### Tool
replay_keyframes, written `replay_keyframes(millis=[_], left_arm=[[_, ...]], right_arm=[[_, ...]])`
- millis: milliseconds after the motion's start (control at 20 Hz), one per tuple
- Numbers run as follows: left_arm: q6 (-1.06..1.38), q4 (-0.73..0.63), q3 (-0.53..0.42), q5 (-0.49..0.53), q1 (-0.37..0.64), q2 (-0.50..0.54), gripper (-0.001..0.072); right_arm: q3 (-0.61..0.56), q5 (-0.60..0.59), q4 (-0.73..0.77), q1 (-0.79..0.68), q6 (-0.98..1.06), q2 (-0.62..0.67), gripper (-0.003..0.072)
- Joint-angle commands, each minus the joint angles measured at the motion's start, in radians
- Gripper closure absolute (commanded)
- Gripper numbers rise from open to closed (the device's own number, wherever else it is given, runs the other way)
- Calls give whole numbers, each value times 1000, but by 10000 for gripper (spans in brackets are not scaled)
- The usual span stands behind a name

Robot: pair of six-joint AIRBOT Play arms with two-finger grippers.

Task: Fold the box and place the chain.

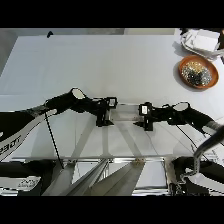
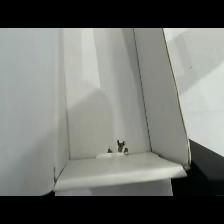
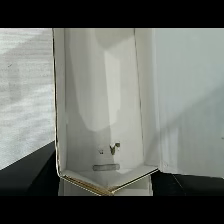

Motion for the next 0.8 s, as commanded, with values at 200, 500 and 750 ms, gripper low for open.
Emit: replay_keyframes(millis=[200, 500, 750], left_arm=[[-2, -7, -1, 21, -7, -9, 377], [-9, -6, -1, 19, -6, -9, 372], [-9, -6, -1, 16, -6, -9, 372]], right_arm=[[1, 0, 0, 0, 2, 1, 271], [1, 0, 0, 0, 2, 1, 271], [1, 0, 0, 0, 2, 1, 271]])
